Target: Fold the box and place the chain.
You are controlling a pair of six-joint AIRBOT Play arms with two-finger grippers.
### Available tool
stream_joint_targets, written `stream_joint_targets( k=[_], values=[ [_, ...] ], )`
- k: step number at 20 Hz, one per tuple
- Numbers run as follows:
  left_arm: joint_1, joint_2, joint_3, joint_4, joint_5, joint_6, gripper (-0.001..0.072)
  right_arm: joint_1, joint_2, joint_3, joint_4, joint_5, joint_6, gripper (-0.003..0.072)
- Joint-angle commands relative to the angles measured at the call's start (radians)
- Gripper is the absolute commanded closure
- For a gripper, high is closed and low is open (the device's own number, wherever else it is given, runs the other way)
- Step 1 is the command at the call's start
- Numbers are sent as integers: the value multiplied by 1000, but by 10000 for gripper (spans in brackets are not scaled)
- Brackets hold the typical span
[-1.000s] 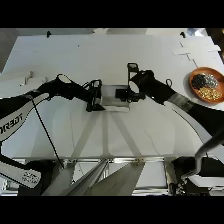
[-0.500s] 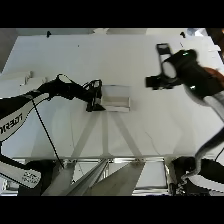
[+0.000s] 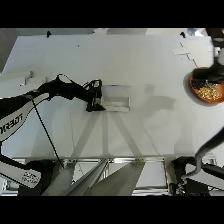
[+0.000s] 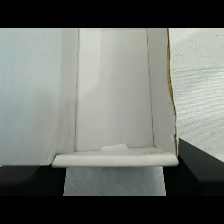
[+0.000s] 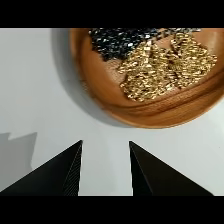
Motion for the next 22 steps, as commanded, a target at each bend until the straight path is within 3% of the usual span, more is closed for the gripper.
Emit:
stream_joint_targets(
  k=[1, 5, 7, 13, 16, 17, 19, 22],
  values=[
    [1, 0, 0, 0, 0, 0, 245, -217, -48, 0, 57, -106, -87, 339],
    [1, 0, 0, 0, 0, 0, 245, -359, -196, 0, 189, -164, -212, 315],
    [1, 0, 0, 0, 0, 0, 245, -384, -263, 0, 182, -203, -249, 204],
    [1, 0, 0, 0, 0, 0, 245, -389, -381, 0, 266, -286, -311, 213],
    [1, 0, 0, 0, 0, 0, 245, -389, -385, 0, 332, -302, -323, 360],
    [1, 0, 0, 0, 0, 0, 245, -389, -385, 0, 346, -293, -341, 439],
    [1, 0, 0, 0, 0, 0, 245, -389, -385, 0, 357, -268, -341, 672],
    [1, 0, 0, 0, 0, 0, 245, -389, -374, 1, 363, -221, -341, 671]
  ],
)
